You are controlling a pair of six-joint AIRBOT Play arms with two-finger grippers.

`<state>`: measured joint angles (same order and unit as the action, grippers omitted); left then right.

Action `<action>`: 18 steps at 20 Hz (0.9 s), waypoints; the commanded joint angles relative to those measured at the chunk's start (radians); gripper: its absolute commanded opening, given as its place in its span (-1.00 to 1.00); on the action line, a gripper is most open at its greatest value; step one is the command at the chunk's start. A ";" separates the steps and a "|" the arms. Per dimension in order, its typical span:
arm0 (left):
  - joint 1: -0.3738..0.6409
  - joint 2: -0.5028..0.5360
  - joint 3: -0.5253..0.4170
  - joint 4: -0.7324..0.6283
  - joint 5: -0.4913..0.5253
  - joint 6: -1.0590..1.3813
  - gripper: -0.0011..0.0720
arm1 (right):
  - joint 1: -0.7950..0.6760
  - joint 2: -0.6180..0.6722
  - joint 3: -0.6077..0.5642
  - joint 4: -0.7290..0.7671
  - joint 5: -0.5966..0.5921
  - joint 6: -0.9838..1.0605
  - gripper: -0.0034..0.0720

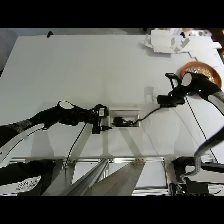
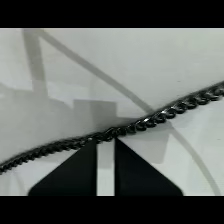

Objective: Fold the box and place the chain.

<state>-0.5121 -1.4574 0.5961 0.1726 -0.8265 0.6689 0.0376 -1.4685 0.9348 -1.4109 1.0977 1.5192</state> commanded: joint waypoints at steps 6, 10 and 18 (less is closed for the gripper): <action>0.000 0.000 0.000 0.000 0.000 0.000 -0.60 | 0.001 0.174 -0.001 -0.002 0.129 -0.036 -0.86; 0.000 0.000 0.000 0.000 0.000 0.000 -0.60 | 0.048 0.415 -0.001 0.036 0.221 -0.048 -0.86; 0.000 0.000 0.000 0.000 0.000 0.000 -0.60 | 0.376 0.775 -0.001 0.321 0.164 -0.080 -0.86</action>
<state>-0.5121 -1.4574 0.5961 0.1722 -0.8268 0.6689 0.2996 -0.7979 0.9325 -1.1923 1.3136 1.4445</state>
